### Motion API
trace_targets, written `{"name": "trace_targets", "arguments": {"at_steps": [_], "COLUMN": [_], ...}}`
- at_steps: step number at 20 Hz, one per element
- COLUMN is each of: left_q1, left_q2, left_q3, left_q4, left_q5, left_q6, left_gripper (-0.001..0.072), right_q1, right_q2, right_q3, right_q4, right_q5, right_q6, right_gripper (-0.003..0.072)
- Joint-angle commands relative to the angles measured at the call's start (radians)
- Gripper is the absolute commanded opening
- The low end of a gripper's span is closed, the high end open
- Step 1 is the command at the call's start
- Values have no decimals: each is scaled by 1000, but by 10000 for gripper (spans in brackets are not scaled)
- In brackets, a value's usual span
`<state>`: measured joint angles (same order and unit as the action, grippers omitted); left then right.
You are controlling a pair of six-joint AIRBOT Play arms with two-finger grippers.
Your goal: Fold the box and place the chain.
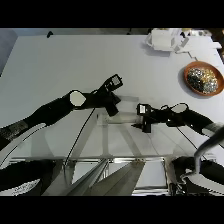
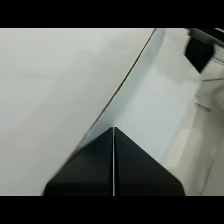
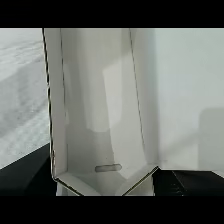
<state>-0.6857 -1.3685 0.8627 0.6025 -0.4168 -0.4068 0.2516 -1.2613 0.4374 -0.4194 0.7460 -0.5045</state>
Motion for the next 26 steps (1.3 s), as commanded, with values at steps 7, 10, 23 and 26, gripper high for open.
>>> {"name": "trace_targets", "arguments": {"at_steps": [7, 10, 23, 26], "left_q1": [0, 1, 89, 108], "left_q2": [-87, -87, 260, 211], "left_q3": [0, 0, 0, 0], "left_q4": [-2, 25, 395, 412], "left_q5": [23, 4, -413, -599], "left_q6": [-46, -46, -112, 27], "left_gripper": [5, 8, 7, 7], "right_q1": [0, 0, 0, 0], "right_q2": [0, 0, 0, 0], "right_q3": [1, 1, 1, 1], "right_q4": [-6, -6, -6, -6], "right_q5": [6, 6, 6, 6], "right_q6": [-2, -1, -2, -2], "right_gripper": [411, 411, 411, 411]}}
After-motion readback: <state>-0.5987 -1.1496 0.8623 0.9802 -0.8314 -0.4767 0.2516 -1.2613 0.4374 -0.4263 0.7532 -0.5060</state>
